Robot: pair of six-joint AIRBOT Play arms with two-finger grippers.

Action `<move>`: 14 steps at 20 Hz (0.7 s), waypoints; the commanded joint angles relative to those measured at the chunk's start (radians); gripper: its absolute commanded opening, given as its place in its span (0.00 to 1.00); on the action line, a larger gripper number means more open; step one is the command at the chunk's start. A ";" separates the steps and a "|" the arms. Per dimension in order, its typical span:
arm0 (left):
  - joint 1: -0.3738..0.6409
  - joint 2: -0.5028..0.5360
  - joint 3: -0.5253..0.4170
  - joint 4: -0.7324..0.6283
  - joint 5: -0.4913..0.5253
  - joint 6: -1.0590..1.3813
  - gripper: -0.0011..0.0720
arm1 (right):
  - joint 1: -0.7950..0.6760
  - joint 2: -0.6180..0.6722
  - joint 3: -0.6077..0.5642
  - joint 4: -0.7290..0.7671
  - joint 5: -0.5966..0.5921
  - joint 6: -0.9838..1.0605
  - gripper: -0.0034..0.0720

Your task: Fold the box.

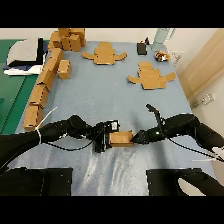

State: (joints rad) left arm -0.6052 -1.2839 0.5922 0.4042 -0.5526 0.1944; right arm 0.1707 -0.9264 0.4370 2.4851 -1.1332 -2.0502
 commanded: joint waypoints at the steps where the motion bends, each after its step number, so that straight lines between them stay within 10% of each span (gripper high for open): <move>1: 0.000 0.000 0.001 0.000 0.000 0.000 0.60 | 0.000 0.008 0.000 0.069 -0.010 -0.011 0.05; 14: 0.000 0.000 0.001 0.000 0.000 0.000 0.60 | 0.314 -0.002 0.000 0.156 0.271 0.063 0.05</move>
